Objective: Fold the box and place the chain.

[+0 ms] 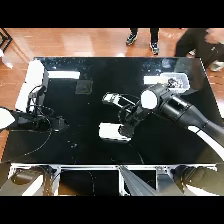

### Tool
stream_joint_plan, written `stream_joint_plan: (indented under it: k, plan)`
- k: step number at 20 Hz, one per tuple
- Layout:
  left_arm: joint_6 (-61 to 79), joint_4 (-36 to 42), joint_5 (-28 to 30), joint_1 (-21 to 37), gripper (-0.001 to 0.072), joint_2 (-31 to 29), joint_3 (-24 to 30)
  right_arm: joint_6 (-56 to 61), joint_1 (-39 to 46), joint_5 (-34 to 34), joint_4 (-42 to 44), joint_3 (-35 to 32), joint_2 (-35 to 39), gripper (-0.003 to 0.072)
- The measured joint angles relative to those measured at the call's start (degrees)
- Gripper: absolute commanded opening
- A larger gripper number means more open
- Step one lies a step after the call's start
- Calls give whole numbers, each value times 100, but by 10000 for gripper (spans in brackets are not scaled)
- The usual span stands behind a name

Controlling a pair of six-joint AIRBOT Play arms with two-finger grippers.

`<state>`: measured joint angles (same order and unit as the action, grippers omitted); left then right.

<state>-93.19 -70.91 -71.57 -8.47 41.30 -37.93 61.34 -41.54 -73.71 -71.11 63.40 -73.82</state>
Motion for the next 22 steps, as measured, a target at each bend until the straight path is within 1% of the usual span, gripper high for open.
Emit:
stream_joint_plan:
  k: [4, 9, 12, 15, 18, 22]
  plan:
    - [-2, -2, -17, 111, 565, 0, 0, 9, -203, 11, -114, -85, 55, 705]
    - [-2, -15, -15, 144, 565, -2, 0, 17, -363, 131, -393, -109, 72, 705]
    - [-2, -17, -9, 149, 565, 0, 0, 85, -398, 114, -415, -96, 79, 705]
    - [-2, -17, -7, 149, 565, -2, 0, 192, -400, -81, -299, 76, 129, 705]
    - [-2, -17, -4, 149, 565, 0, 0, 295, -295, -260, -232, 409, 188, 704]
    - [-2, -17, -7, 149, 565, 0, 0, 374, 136, -293, -166, 789, 216, 704]
